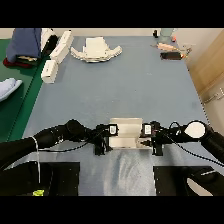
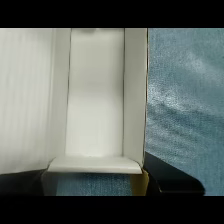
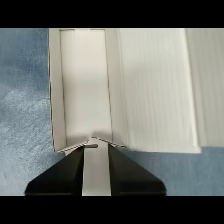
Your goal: Fold the box.
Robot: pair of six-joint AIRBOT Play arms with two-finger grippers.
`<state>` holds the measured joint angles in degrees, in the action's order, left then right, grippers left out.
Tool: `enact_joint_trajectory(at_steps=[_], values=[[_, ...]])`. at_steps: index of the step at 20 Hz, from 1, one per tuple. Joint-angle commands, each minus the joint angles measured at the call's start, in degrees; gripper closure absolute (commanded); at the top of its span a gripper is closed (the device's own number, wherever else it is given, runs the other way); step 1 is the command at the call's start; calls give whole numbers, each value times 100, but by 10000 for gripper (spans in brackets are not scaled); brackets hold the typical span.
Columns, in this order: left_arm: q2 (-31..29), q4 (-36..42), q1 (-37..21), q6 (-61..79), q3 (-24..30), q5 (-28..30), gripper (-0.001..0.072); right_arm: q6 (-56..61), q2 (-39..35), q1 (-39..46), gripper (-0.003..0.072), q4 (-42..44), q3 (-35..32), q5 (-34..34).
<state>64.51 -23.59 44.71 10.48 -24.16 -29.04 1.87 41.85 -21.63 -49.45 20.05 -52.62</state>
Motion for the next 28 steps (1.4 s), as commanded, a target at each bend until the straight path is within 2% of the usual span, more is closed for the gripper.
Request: enact_joint_trajectory(at_steps=[1, 2, 3, 4, 5, 6, 12, 13, 14, 15, 16, 18, 20, 23, 25, 28], values=[[2, 0, -4, 2, -7, 2, 195, -44, 92, -151, 455, 201, -2, 114], [2, 0, -4, 2, -7, 2, 195, -44, 168, -219, 442, 254, -2, 149], [2, 0, -4, 2, -7, 2, 195, -44, 245, -293, 340, 321, -2, 264], [2, 0, -4, 2, -7, 2, 195, -42, 308, -363, 162, 354, -2, 382], [2, 0, -4, 2, -7, 2, 195, -39, 363, -398, 29, 374, -2, 450], [2, 2, -4, 2, -7, 2, 195, -17, 411, -396, -28, 365, -2, 483], [2, 2, -4, 2, -7, 2, 195, 1163, 343, -396, -21, -120, 11, 439], [2, 0, -4, 2, -7, 2, 195, 1521, 273, -396, 136, -358, 11, 382], [2, 0, -4, 2, -7, 2, 195, 2068, 177, -396, 409, -743, 11, 275], [2, 0, -4, 2, -7, 2, 195, 2973, 52, -396, 584, -1303, 11, 140], [2, 0, -4, 2, -7, 2, 195, 3971, -74, -396, 686, -1869, 11, 28], [2, 0, -4, 2, -7, 2, 195, 5978, -402, -396, 684, -2896, 37, -201], [2, 0, -4, 2, -7, 2, 195, 7350, -763, -393, 684, -3606, 225, -472], [2, 0, -4, 2, -7, 2, 195, 10157, -1174, -278, 684, -4979, 544, -909], [2, 2, -4, 2, -7, 2, 195, 11081, -1189, -26, 684, -5254, 581, -1331], [2, 0, -4, 2, -7, 2, 195, 11315, -863, 393, 684, -4706, 579, -1624]])
